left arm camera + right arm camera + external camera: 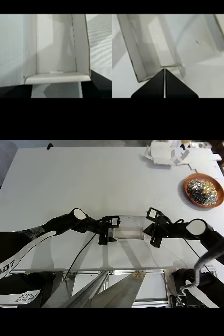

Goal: Fold the box and place the chain.

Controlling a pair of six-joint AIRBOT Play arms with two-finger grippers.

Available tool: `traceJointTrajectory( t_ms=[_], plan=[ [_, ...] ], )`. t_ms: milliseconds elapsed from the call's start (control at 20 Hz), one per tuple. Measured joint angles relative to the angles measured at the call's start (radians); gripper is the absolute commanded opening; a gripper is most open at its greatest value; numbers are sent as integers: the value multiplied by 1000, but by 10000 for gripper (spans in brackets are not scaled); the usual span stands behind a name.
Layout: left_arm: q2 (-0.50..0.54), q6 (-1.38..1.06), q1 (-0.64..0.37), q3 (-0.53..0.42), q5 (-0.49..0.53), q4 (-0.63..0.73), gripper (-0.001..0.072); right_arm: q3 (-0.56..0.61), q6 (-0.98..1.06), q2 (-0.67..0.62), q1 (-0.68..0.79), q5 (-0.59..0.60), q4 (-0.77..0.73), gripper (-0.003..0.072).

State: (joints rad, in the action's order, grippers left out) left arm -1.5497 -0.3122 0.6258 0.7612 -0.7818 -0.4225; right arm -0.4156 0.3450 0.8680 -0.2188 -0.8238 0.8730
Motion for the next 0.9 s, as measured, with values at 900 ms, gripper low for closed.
traceJointTrajectory(
  t_ms=[900],
  plan=[
    [0,0,0,0,0,0,144,62,905,14,241,-74,156,17]
  ],
)
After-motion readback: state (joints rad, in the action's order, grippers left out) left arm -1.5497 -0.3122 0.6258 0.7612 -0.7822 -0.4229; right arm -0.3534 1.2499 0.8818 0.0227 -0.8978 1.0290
